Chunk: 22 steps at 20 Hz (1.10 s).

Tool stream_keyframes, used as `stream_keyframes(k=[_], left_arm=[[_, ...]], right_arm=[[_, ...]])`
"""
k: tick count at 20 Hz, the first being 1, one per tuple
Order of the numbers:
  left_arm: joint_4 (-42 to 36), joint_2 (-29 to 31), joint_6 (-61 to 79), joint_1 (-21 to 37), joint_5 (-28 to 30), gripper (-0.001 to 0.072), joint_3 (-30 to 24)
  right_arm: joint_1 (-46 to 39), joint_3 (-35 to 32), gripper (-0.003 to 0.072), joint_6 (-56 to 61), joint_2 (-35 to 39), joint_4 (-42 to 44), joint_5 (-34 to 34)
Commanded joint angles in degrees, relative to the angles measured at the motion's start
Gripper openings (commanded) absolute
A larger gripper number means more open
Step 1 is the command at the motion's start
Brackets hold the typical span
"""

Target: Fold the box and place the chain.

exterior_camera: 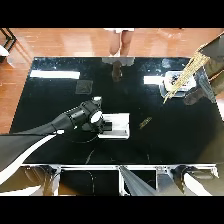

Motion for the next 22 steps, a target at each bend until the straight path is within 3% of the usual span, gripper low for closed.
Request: stream_keyframes(k=[1,4,8,12,22], left_arm=[[0.0,0.0,0.0,0.0,0.3,0.0017,0.0],[0.2,0.0,0.0,0.0,0.3,0.0017,0.0],[0.2,0.0,0.0,0.0,0.3,0.0017,0.0],[0.2,0.0,0.0,0.0,0.3,0.0017,0.0],[0.2,0.0,0.0,0.0,0.2,0.0017,0.0]], right_arm=[[6.3,-1.8,0.0018,0.5,3.9,0.1,6.1],[11.9,-2.4,0.0018,0.9,4.3,1.8,9.3],[18.2,-2.4,0.0018,1.6,4.3,8.6,9.3],[22.8,-2.7,0.0018,3.5,4.2,9.3,8.9],[31.8,-9.8,0.0018,4.5,-0.4,9.2,-1.3]])
